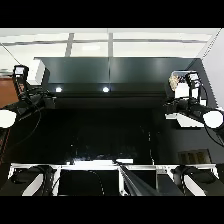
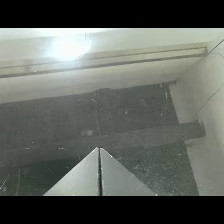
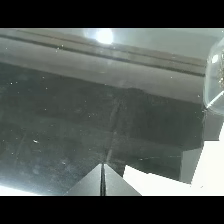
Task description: Fold the box and place the chain.
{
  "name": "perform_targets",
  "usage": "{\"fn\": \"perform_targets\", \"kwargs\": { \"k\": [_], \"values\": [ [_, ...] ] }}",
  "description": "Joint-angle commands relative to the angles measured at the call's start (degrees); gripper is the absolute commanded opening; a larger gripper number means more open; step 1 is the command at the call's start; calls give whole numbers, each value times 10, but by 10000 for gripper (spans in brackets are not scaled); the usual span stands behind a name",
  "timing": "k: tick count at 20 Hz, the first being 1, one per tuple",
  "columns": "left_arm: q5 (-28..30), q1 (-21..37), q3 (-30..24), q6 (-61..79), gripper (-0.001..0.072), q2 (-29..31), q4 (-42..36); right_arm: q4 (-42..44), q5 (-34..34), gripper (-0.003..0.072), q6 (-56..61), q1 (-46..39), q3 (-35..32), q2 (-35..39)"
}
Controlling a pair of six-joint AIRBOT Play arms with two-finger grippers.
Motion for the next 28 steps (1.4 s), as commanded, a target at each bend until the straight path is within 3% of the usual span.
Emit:
{"fn": "perform_targets", "kwargs": {
  "k": [1, 14, 16, 19, 20, 21, 22, 23, 24, 25, 28],
  "values": [
    [0, 0, 0, 0, 28, 0, 0, 0, 0, 14, 0, 0, 0, 0],
    [0, 0, 0, 0, 29, 0, 0, 1, 0, 15, 0, 0, 0, 0],
    [6, 0, 0, -1, 29, 0, -19, 43, -14, 15, 0, 0, 0, 0],
    [11, 0, 0, -1, 28, 0, -20, 154, -100, 16, -6, 0, 0, -1],
    [21, 0, 0, -1, 28, -3, -20, 131, -141, 44, -6, -3, 0, -3],
    [35, 0, 0, -1, 31, -7, -20, 106, -184, 434, -5, -11, 0, -11],
    [46, 0, 0, -1, 61, -13, -20, 102, -212, 634, -4, -30, 0, -22],
    [50, 0, 0, -1, 275, -18, -20, 99, -212, 634, -4, -63, 5, -39],
    [50, 0, 0, -1, 662, -24, -20, 92, -188, 634, -4, -107, 17, -57],
    [48, 0, 0, -2, 707, -30, -20, 84, -144, 635, -4, -167, 41, -82],
    [32, 0, 0, -2, 707, -41, -20, 47, -14, 635, -4, -356, 151, -169]
  ]
}}
